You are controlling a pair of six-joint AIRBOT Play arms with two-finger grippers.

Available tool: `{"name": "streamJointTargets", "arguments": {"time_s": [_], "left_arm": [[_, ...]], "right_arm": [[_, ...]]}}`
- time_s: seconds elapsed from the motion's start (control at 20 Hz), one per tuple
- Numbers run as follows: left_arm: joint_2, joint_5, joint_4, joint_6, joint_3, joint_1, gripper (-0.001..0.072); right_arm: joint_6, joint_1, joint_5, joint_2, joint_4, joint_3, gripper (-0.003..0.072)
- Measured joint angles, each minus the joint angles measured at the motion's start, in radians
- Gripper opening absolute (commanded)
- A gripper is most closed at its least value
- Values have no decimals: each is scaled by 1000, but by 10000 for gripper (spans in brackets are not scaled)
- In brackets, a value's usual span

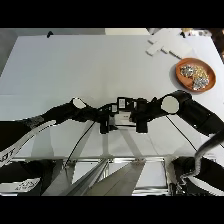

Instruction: Fold the box and place the chain.

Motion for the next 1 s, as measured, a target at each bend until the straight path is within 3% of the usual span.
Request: {"name": "streamJointTargets", "arguments": {"time_s": [0.4,0.45,0.55,0.6,1.0], "left_arm": [[0,0,1,2,0,0,99],[0,0,1,2,0,0,99],[0,0,1,4,0,0,99],[0,0,1,4,0,0,99],[0,0,0,2,0,0,99]], "right_arm": [[0,0,0,-1,10,-38,101],[0,0,3,-1,11,-43,122],[0,0,18,-1,10,-49,320],[0,0,24,0,9,-51,338],[1,0,16,78,7,-55,335]]}}
